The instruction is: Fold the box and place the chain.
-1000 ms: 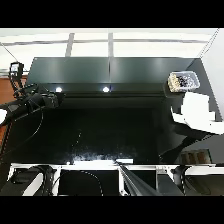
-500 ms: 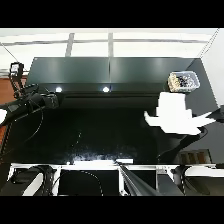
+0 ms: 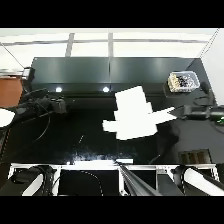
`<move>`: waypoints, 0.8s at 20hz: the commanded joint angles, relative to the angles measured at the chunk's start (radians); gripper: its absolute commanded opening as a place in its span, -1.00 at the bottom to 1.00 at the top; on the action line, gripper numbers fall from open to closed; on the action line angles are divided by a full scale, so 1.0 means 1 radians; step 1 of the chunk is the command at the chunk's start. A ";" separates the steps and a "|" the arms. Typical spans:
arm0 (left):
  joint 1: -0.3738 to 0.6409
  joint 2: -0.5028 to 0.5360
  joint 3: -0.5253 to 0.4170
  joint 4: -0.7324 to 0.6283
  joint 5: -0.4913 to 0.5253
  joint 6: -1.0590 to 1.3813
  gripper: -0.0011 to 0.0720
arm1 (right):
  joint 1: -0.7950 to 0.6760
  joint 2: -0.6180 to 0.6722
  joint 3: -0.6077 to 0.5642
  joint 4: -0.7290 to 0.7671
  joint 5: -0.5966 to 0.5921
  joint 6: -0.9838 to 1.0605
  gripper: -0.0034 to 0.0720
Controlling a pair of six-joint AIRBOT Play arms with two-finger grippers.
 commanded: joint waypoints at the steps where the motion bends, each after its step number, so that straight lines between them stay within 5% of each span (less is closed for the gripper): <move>1: -0.114 -0.047 -0.036 -0.014 0.029 -0.016 0.80 | 0.195 0.211 -0.233 0.203 -0.229 -0.060 -0.87; 5: -0.172 -0.209 -0.030 -0.153 0.012 -0.152 0.81 | 0.345 0.290 -0.299 0.242 -0.322 -0.058 -0.87; 10: -0.040 -0.498 -0.001 -0.521 -0.251 0.199 0.82 | 0.438 0.290 -0.299 0.242 -0.317 -0.050 -0.87; 16: -0.029 -0.724 0.124 -0.521 -0.436 0.407 0.82 | 0.458 0.290 -0.299 0.242 -0.317 -0.047 -0.87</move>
